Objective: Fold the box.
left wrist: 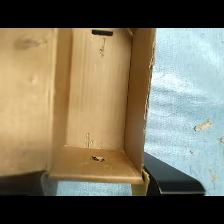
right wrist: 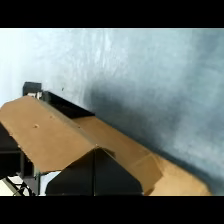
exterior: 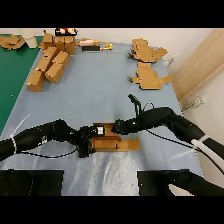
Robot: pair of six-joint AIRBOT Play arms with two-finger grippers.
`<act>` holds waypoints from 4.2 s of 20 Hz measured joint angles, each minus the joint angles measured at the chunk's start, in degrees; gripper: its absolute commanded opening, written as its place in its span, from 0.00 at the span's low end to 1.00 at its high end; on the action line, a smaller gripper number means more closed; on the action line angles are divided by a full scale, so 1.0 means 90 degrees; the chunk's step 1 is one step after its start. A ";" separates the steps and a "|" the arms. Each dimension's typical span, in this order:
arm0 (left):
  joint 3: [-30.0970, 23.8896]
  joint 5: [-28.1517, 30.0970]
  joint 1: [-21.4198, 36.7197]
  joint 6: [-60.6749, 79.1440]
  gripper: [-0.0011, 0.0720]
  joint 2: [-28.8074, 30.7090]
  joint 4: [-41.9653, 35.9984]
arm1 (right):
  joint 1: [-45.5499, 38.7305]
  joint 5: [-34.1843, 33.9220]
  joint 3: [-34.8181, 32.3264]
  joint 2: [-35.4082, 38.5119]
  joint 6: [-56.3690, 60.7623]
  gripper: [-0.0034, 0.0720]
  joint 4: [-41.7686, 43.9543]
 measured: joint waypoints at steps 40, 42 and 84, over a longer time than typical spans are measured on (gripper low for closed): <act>0.0000 -0.0002 0.0000 0.0017 0.61 -0.0007 0.0005 | -0.0828 -0.0767 0.0335 -0.0529 -0.1659 0.04 0.0789; 0.0000 -0.0002 0.0000 0.0017 0.61 -0.0007 0.0007 | -0.0828 -0.0544 0.0338 -0.0763 -0.1778 0.04 0.0828; 0.0000 -0.0002 0.0000 0.0017 0.61 -0.0007 0.0005 | -0.0211 -0.1188 -0.0639 0.1059 -0.4323 0.73 -0.1919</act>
